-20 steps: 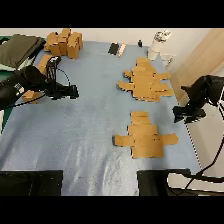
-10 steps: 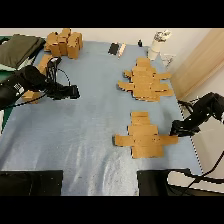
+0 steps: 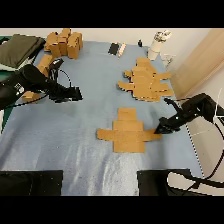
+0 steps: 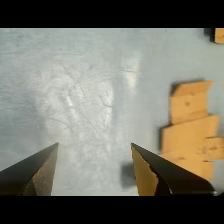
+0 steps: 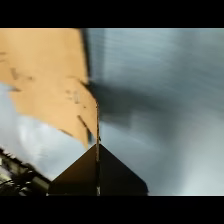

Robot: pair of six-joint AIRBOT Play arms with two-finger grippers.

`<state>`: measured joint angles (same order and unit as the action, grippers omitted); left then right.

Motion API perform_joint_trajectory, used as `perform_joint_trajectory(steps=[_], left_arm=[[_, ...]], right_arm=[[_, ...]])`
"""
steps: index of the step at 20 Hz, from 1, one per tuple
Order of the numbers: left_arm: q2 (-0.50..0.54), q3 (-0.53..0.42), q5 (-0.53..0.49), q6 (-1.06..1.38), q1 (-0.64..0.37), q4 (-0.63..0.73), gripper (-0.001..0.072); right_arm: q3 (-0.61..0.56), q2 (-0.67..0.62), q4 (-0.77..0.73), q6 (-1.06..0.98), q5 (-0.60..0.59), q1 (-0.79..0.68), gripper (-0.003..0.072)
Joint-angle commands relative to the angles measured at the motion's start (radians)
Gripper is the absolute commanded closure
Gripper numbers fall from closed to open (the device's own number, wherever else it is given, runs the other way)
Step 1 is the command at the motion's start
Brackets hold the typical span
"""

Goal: Fold the box.

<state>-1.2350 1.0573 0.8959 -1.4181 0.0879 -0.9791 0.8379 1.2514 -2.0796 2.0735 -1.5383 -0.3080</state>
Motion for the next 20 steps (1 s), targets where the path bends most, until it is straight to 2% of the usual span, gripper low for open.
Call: perform_joint_trajectory(steps=[1,4,6,7,8,9,11,15,16,18,20], left_arm=[[0.001,0.002,0.071,0.046,-0.001,0.093,0.0007],[0.001,0.002,0.127,0.076,-0.001,0.153,0.0007],[0.001,0.002,0.161,0.076,-0.001,0.153,0.0007],[0.001,0.002,0.18,0.076,-0.002,0.153,0.0007],[0.001,0.002,0.198,0.075,-0.002,0.153,0.0007],[0.001,0.002,0.214,0.076,-0.002,0.153,0.0007],[0.001,0.002,0.242,0.076,-0.003,0.153,0.0007],[0.001,0.002,0.271,0.075,-0.002,0.154,0.0007],[0.001,0.002,0.278,0.075,-0.002,0.159,0.0007],[0.0,0.002,0.29,0.091,-0.003,0.176,0.0007],[-0.003,0.006,0.314,0.124,-0.011,0.177,0.0007]], right_arm=[[-0.021,-0.019,-0.28,-0.006,0.014,0.192,0.0683],[-0.102,-0.047,-0.296,-0.012,0.163,0.393,0.0683],[-0.146,-0.047,-0.27,-0.045,0.273,0.474,0.0676],[-0.158,-0.045,-0.246,-0.07,0.318,0.492,0.0614],[-0.163,-0.039,-0.235,-0.087,0.352,0.504,0.0452],[-0.164,-0.03,-0.235,-0.095,0.363,0.509,0.0425],[-0.164,-0.015,-0.236,-0.095,0.37,0.51,0.0425],[-0.164,0.011,-0.237,-0.106,0.365,0.51,0.0426],[-0.164,0.02,-0.235,-0.105,0.356,0.516,0.0475],[-0.164,0.028,-0.24,-0.08,0.354,0.544,0.0683],[-0.167,0.024,-0.272,0.048,0.387,0.599,0.0683]])
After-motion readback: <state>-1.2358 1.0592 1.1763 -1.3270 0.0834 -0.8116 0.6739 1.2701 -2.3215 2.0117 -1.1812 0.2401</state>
